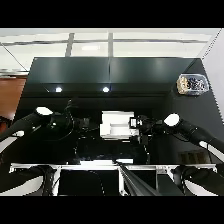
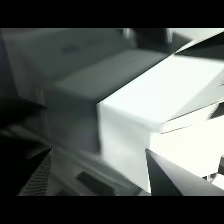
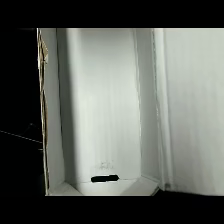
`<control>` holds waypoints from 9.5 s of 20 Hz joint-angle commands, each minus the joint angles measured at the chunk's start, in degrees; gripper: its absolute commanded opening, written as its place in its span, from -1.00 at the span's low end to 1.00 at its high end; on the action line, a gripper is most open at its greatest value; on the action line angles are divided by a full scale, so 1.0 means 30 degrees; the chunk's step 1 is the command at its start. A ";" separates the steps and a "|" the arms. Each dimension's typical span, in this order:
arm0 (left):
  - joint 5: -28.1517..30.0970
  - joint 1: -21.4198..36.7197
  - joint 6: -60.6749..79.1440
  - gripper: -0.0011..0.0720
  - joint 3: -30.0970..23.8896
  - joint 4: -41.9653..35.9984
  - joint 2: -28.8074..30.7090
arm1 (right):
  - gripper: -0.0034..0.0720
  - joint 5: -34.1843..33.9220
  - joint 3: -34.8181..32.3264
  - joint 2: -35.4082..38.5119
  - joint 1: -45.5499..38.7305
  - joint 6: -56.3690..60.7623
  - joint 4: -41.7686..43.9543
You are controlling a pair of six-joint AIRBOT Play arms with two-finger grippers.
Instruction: Fold the box and place the chain.
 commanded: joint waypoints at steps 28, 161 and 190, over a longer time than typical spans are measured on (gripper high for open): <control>0.0933 -0.7657 -1.6713 0.52 0.6040 1.0892 -0.0007 | 0.24 -0.0015 0.0000 -0.0007 0.0015 0.0015 0.0015; -0.1836 -1.2764 -2.8494 -0.89 1.0797 2.0648 -0.4044 | -0.88 0.6761 -0.1413 -0.0379 -0.7504 2.0633 0.4306; -0.1698 -1.2764 -2.8494 -0.89 1.0797 2.0589 -0.4044 | -0.16 0.3883 0.5836 -0.0976 0.4000 4.0501 -1.3274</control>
